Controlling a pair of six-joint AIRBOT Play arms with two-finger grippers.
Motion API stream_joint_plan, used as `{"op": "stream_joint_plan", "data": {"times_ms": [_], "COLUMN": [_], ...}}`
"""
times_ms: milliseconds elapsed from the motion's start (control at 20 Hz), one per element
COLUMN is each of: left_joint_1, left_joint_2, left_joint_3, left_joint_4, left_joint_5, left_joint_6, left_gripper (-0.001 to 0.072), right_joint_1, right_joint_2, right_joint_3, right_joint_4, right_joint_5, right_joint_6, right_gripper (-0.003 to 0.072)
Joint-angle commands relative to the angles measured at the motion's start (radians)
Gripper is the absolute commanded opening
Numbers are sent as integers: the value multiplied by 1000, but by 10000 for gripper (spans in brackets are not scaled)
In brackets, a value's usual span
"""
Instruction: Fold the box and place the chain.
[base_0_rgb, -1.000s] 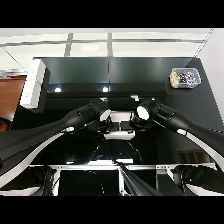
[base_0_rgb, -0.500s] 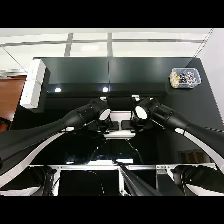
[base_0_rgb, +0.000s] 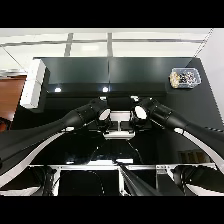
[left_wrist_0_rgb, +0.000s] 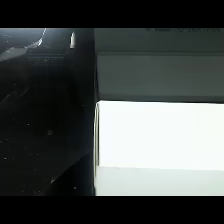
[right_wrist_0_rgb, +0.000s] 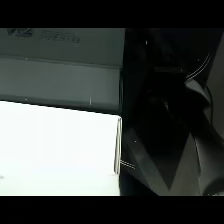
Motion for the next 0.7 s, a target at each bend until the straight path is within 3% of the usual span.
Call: {"op": "stream_joint_plan", "data": {"times_ms": [0, 250, 350, 650], "left_joint_1": [0, 0, 0, 1], "left_joint_2": [0, 0, 0, 0], "left_joint_3": [0, 0, 0, 0], "left_joint_4": [-3, -2, -2, -2], "left_joint_5": [2, 5, 5, 5], "left_joint_6": [-2, -2, -2, -2], "left_gripper": [28, 28, 28, 28], "right_joint_1": [1, -2, -10, -72], "right_joint_2": [0, 2, 10, 151], "right_joint_3": [1, 1, 2, 2], "right_joint_4": [0, -3, -3, -21], "right_joint_5": [-1, 1, 50, 89], "right_joint_6": [2, 2, -34, -159], "right_gripper": [16, 33, 325, 320]}}
